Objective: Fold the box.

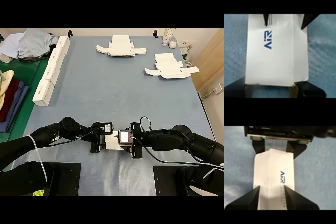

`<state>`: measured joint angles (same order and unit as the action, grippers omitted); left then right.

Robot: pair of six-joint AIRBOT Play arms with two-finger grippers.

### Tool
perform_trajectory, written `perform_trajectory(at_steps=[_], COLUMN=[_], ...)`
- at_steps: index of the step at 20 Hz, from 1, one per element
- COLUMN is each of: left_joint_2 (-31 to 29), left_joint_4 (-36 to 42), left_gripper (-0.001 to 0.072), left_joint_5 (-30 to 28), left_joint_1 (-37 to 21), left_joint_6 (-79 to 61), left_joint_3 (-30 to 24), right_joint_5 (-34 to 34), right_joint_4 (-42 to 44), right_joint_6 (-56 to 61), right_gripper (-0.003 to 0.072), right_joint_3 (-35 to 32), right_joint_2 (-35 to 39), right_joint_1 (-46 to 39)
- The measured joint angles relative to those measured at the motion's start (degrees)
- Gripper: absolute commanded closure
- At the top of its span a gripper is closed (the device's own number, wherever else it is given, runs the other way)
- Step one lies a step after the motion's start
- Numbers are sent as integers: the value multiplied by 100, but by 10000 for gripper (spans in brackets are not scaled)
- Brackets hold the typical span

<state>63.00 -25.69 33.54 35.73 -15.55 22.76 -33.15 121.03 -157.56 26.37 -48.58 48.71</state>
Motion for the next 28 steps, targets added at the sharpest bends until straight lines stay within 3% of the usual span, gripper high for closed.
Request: perform_trajectory(at_steps=[17,18,19,23,28], left_joint_2=[0,0,0,0,0], left_joint_4=[-2,-2,0,0,-2], left_gripper=[238,238,238,238,238], left_joint_5=[0,0,0,0,0], left_joint_1=[0,0,0,0,0], left_joint_6=[2,2,2,0,0], left_joint_3=[0,0,0,0,0], right_joint_5=[109,79,39,-59,361], right_joint_4=[-345,-275,-164,157,105], right_joint_6=[-750,-750,-750,-752,-752], right_gripper=[172,78,59,60,66], right_joint_3=[127,140,146,131,120], right_joint_2=[278,282,284,223,-13], right_joint_1=[101,101,109,240,306])
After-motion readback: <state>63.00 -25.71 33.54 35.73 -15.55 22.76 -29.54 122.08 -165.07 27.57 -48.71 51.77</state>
